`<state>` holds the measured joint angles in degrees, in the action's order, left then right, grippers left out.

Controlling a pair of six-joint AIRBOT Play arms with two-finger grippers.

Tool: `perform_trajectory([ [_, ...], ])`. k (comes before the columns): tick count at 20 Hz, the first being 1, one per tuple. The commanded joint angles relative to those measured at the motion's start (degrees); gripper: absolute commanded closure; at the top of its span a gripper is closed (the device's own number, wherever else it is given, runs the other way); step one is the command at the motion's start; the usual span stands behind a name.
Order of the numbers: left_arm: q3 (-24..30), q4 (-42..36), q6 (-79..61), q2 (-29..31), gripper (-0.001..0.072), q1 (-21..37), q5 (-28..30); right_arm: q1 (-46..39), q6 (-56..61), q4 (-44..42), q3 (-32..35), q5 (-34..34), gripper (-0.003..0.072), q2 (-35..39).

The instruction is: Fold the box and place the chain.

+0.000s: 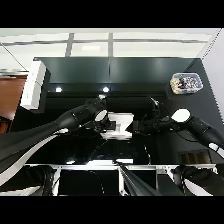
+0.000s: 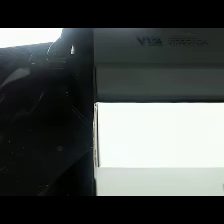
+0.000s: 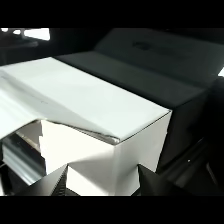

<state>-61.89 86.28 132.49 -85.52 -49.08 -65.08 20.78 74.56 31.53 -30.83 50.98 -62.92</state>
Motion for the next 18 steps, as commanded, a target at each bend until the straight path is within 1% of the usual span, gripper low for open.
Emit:
perform_trajectory([
  [1,0.0,0.0,0.0,0.0,0.0682,0.0,0.0,2.0,6.7,5.5,-0.6,-3.1,0.0204,0.0],
  [5,0.0,0.0,0.0,0.0,0.0682,0.0,0.1,4.0,13.2,13.7,-3.7,-3.8,0.0204,-0.4],
  [7,0.0,0.0,0.0,0.0,0.0682,0.0,0.1,5.2,16.3,17.3,-5.6,-3.3,0.0204,-2.0],
  [9,0.0,0.0,0.0,0.0,0.0682,0.0,0.0,7.2,18.5,19.5,-7.3,-3.3,0.0204,-4.0],
  [12,0.0,0.0,0.0,0.0,0.0682,0.0,0.1,9.9,20.3,20.7,-10.2,-3.2,0.0204,-6.8],
  [13,0.0,0.0,0.0,0.0,0.0682,0.0,0.1,10.6,22.0,22.8,-11.1,-3.1,0.0204,-7.4],
  [15,0.0,0.0,0.0,0.0,0.0682,0.0,0.1,11.6,26.2,27.9,-12.3,-1.8,0.0204,-8.1],
  [18,0.0,0.0,0.0,0.0,0.0682,0.0,0.1,13.1,30.0,33.2,-13.9,0.3,0.0204,-8.5],
])
